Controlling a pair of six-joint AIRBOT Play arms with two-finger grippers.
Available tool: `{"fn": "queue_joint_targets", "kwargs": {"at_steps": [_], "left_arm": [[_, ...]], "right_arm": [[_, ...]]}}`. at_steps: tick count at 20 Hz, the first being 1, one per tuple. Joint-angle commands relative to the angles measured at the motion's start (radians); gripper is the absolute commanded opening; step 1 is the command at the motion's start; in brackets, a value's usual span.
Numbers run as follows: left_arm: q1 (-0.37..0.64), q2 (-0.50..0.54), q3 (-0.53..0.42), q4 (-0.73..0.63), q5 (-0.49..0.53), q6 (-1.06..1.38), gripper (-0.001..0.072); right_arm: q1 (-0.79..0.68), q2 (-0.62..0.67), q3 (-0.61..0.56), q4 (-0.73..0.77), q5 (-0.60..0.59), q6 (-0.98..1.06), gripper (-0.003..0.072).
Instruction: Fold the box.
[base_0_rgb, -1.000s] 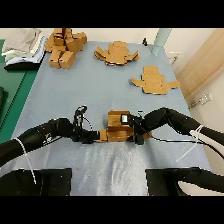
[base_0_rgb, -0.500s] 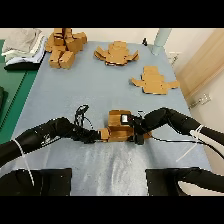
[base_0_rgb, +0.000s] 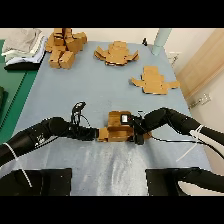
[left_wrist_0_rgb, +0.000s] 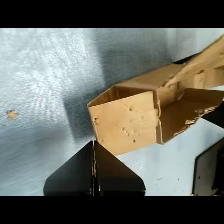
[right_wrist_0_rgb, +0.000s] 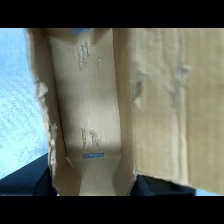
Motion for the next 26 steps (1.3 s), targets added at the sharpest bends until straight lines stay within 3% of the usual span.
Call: {"fn": "queue_joint_targets", "kwargs": {"at_steps": [1,9,19,26], "left_arm": [[0.041,0.004,-0.003,0.045,-0.017,-0.002,0.0011],[0.056,0.028,-0.003,0.091,-0.022,-0.042,0.0011],[-0.03,-0.077,-0.002,0.048,0.027,-0.046,0.0011],[-0.034,-0.085,-0.002,0.025,0.03,-0.044,0.0011]], "right_arm": [[0.001,-0.001,0.0,0.0,0.0,0.0,0.0504],[0.001,-0.001,0.0,0.0,0.0,0.0,0.0504],[0.001,-0.001,0.0,0.0,0.0,0.0,0.0504],[0.001,-0.001,0.0,0.0,0.0,0.0,0.0504]]}}
